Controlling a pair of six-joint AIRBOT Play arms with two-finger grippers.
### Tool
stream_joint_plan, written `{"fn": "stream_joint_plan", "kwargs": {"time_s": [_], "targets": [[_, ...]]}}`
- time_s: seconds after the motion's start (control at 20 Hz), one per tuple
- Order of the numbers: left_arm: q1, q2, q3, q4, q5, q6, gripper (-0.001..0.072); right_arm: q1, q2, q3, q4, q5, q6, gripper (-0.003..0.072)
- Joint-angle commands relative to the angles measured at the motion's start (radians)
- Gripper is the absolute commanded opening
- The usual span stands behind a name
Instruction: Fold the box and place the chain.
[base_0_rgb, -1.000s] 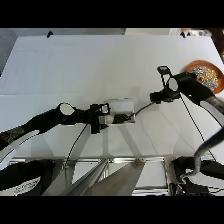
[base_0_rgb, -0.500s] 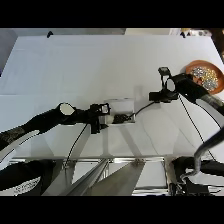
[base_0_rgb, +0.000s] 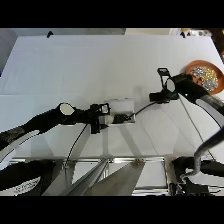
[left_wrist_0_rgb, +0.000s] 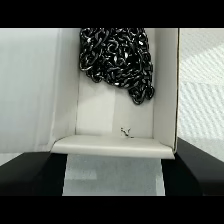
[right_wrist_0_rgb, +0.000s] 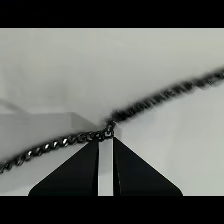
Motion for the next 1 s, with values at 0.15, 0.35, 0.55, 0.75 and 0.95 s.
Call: {"fn": "stream_joint_plan", "kwargs": {"time_s": [0.15,0.35,0.55,0.75,0.95], "targets": [[-0.001,0.000,0.000,0.000,0.000,0.000,0.0011,0.002,0.090,0.002,-0.002,0.013,-0.016,0.0015],[-0.001,0.000,0.000,0.000,0.000,0.000,0.0011,0.006,0.147,0.002,0.043,0.112,-0.110,0.0015],[-0.001,0.000,0.000,0.000,0.000,0.000,0.0011,0.007,0.310,0.002,0.139,0.219,-0.215,0.0015],[-0.001,0.000,0.000,0.000,0.000,0.000,0.0011,0.098,0.492,0.002,0.284,0.267,-0.277,0.0015],[-0.001,0.000,0.000,0.000,0.000,0.000,0.0011,0.245,0.576,0.002,0.399,0.182,-0.272,0.0015]]}}
